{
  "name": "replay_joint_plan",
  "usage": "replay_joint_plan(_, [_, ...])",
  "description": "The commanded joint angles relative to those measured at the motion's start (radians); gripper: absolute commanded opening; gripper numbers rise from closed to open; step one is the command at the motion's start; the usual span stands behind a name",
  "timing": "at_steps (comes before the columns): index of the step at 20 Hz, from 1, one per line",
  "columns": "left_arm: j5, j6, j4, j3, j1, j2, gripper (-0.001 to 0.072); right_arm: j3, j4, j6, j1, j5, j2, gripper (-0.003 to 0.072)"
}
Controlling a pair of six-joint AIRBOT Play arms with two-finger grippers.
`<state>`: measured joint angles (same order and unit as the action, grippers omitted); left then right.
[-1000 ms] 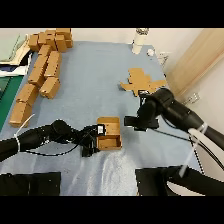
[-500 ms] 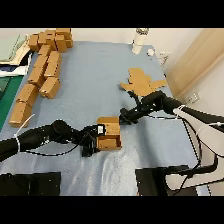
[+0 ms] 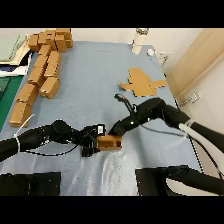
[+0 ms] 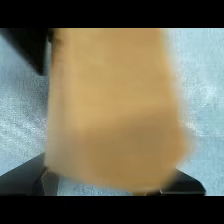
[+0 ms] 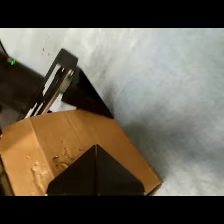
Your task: Fold the box.
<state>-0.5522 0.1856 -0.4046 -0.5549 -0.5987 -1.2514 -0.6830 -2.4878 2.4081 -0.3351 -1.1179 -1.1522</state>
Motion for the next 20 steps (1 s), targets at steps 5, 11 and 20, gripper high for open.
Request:
replay_joint_plan(5, [0.000, 0.000, 0.000, -0.001, 0.000, 0.000, 0.0528, 0.224, 0.263, 0.064, -0.306, 0.438, 0.336, 0.0005])
replay_joint_plan(11, [0.000, 0.000, 0.000, -0.001, 0.000, 0.000, 0.0528, 0.227, 0.365, 0.064, -0.376, 0.432, 0.422, 0.0469])
replay_joint_plan(20, [0.000, 0.000, 0.000, -0.001, 0.000, 0.000, 0.0528, 0.236, 0.617, 0.183, -0.493, 0.460, 0.414, 0.0485])
